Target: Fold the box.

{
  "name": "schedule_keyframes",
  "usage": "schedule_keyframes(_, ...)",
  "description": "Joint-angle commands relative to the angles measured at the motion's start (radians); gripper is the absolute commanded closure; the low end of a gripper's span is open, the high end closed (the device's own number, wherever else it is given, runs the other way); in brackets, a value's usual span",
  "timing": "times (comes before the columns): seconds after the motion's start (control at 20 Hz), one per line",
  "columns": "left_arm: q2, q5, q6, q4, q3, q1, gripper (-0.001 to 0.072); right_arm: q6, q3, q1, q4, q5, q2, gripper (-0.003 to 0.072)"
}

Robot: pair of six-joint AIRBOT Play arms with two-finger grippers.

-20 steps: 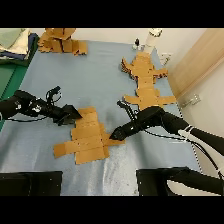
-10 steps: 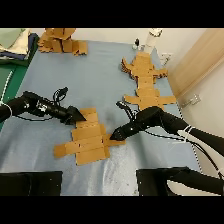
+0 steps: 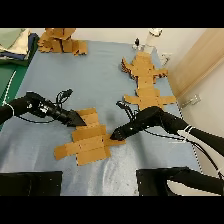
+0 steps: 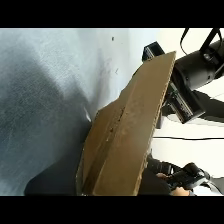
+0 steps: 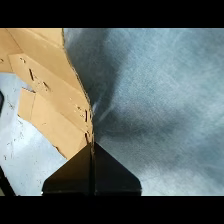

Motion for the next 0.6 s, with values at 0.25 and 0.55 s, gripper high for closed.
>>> schedule_keyframes(0.25,-0.001,-0.014,0.025,0.007,0.001,-0.003,0.0567,0.019,0.001,0.000,-0.006,0.001,0.000,0.0684)
schedule_keyframes(0.55,0.000,0.019,0.096,-0.015,0.001,-0.022,0.0698,0.067,0.002,0.000,-0.019,0.030,0.000,0.0302)
